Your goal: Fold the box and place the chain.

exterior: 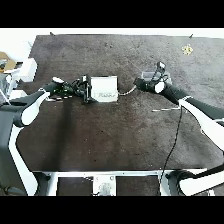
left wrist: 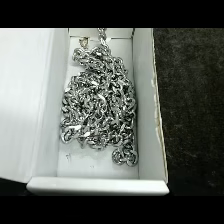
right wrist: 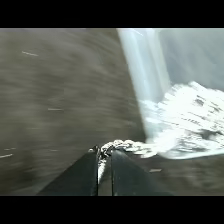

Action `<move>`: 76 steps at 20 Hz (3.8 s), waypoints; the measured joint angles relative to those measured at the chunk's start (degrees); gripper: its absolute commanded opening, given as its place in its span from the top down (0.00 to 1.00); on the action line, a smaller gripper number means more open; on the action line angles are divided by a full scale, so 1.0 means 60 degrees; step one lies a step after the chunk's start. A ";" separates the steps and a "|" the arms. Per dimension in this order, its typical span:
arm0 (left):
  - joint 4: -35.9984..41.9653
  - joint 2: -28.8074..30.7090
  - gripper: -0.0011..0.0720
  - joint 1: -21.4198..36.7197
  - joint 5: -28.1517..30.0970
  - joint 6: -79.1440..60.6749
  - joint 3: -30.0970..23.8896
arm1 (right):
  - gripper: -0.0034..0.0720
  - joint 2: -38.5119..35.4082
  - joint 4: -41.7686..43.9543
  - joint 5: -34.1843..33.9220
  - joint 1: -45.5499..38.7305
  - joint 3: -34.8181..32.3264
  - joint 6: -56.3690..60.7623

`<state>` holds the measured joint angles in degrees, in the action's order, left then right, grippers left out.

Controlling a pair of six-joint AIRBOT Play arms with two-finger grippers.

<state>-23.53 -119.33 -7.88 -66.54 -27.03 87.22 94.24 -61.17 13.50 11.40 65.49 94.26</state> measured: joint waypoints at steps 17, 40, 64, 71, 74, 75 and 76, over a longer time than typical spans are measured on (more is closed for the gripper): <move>-0.0004 0.0000 0.51 0.0000 0.0000 0.0004 0.0000 | 0.96 -0.3220 -0.0798 -0.1402 0.3705 0.0834 -0.1676; -0.0004 0.0000 0.51 0.0000 0.0004 0.0000 0.0000 | 0.54 -0.0528 -0.1075 0.0900 -0.0594 -0.0973 -0.0353; -0.0004 0.0000 0.51 0.0000 0.0000 0.0004 0.0000 | 0.96 0.0353 0.1035 -0.1115 0.0277 -0.0226 -0.0506; -0.0004 0.0000 0.51 0.0000 0.0000 0.0004 0.0000 | 0.96 -0.1341 0.0648 -0.0379 0.0816 -0.0200 -0.0849; 0.0000 0.0000 0.51 0.0000 0.0000 0.0004 0.0000 | 0.96 -0.2226 0.0605 -0.0248 0.1486 -0.0200 -0.1249; -0.0004 0.0000 0.51 0.0000 0.0000 0.0004 0.0000 | 0.96 -0.2448 0.0572 -0.0240 0.1730 -0.0200 -0.1344; -0.0004 0.0000 0.51 0.0000 0.0000 0.0004 0.0000 | 0.96 -0.2608 0.0554 -0.0259 0.1971 -0.0197 -0.1406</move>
<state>-23.55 -119.33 -7.88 -66.54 -27.00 87.22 78.59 -57.84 11.94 23.22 64.31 85.82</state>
